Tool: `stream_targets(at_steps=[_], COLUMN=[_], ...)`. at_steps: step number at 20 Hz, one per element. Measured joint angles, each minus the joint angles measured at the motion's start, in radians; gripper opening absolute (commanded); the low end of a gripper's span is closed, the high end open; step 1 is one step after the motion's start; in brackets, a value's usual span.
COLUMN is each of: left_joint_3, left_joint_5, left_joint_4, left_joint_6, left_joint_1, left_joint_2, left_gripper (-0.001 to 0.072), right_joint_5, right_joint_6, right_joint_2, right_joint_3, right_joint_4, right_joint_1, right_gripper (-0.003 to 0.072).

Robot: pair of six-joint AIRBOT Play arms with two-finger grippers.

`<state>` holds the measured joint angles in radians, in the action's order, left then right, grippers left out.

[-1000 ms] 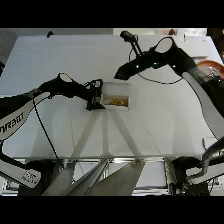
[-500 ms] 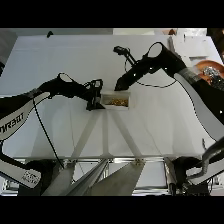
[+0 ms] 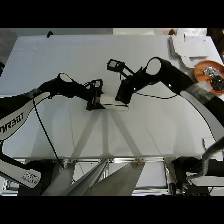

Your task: Fold the box and place the chain.

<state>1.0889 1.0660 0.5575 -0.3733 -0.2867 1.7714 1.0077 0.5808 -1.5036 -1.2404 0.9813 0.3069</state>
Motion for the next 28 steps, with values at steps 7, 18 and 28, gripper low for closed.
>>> stream_targets(at_steps=[7,18,28], left_joint_3=[0.000,0.000,0.000], left_joint_5=[0.000,0.000,-0.003], left_joint_4=[0.000,0.000,-0.001], left_joint_6=[0.000,0.000,0.002], left_joint_1=[0.000,0.000,0.000], left_joint_2=[0.000,0.000,0.000], left_gripper=[0.0335,0.0335,0.0335], right_joint_5=[-0.151,-0.274,-0.430], right_joint_6=[-0.074,-0.114,-0.144], right_joint_2=[0.043,0.082,0.087], right_joint_3=[0.077,0.157,0.215], right_joint_4=[0.016,0.007,0.010], right_joint_1=[0.018,0.104,0.115], right_gripper=[0.0404,0.0428,0.0435])
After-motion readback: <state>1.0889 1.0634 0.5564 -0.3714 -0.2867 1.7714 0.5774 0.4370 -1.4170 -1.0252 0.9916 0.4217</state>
